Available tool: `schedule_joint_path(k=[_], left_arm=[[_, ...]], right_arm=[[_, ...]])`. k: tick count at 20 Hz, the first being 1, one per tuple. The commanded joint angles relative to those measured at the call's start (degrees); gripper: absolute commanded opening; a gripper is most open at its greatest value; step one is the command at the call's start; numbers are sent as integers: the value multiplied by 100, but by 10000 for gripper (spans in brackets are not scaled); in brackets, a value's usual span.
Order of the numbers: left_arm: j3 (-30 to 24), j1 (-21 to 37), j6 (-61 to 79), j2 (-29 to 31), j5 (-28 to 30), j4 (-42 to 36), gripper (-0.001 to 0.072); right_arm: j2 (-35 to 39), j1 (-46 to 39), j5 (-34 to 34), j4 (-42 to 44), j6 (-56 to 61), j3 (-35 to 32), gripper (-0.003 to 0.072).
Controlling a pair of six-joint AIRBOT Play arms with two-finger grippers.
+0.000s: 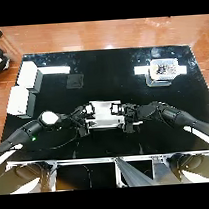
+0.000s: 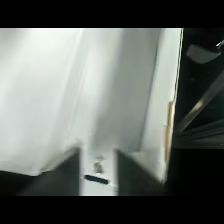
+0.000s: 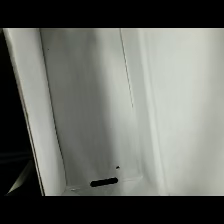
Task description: Fold the box and place the chain.
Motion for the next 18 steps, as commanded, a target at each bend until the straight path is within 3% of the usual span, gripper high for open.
schedule_joint_path(k=[1, 3, 4, 5, 6, 8, 11, 15, 18], left_arm=[[4, 0, -4, 0, -35, -2, 245], [4, 0, -2, 0, -17, 4, 375], [13, 2, -4, 2, -17, 63, 365], [37, 11, -48, 15, -28, 188, 250], [79, 48, -181, 68, -83, 435, 32], [173, 179, -619, 323, -299, 1268, 23], [262, 640, -2472, 1134, -507, 2343, 23], [363, 1919, -4365, 2369, -1880, 2789, 23], [354, 3206, -7466, 2675, -2636, 2962, 22]], right_arm=[[2, 2, -2, 2, 2, -2, 178], [2, 2, 0, 4, 2, 0, 178], [2, 2, -2, 4, 4, 0, 178], [2, 2, 0, 2, 4, 0, 178], [2, 2, 0, 2, 4, 0, 178], [2, 2, -2, 2, 4, -2, 177], [2, 2, -2, 2, 4, -2, 177], [2, 2, -4, 2, 4, 0, 178], [2, 2, -4, 2, 4, 0, 178]])
